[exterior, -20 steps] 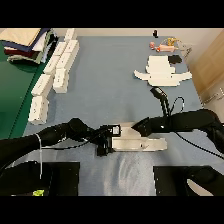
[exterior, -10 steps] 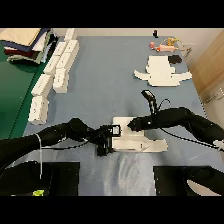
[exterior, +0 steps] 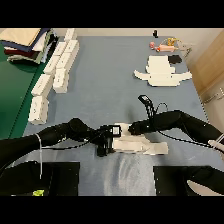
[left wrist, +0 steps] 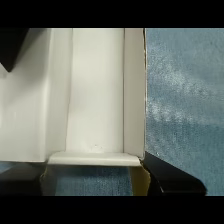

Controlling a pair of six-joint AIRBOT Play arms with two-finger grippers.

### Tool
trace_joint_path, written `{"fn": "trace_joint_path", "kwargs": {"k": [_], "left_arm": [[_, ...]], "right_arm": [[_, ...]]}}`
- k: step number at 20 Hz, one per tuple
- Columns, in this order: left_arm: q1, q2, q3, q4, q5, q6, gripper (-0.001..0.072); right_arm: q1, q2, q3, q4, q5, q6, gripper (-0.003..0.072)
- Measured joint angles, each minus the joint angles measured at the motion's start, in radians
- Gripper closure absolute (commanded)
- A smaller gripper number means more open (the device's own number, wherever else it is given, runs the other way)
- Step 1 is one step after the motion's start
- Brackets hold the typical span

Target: Fold the box.

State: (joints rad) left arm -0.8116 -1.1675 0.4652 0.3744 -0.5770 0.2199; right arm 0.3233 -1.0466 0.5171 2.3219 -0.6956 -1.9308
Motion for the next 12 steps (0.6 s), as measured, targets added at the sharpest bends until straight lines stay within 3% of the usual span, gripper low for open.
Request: {"fn": "trace_joint_path", "kwargs": {"k": [8, 12], "left_arm": [[0.000, 0.000, 0.000, 0.000, 0.001, 0.000, 0.0112], [0.000, 0.000, 0.000, 0.000, 0.003, 0.000, 0.0111]], "right_arm": [[0.008, 0.004, -0.002, -0.011, 0.006, 0.000, 0.0683], [0.008, 0.069, 0.025, -0.030, -0.034, -0.020, 0.0683]]}}
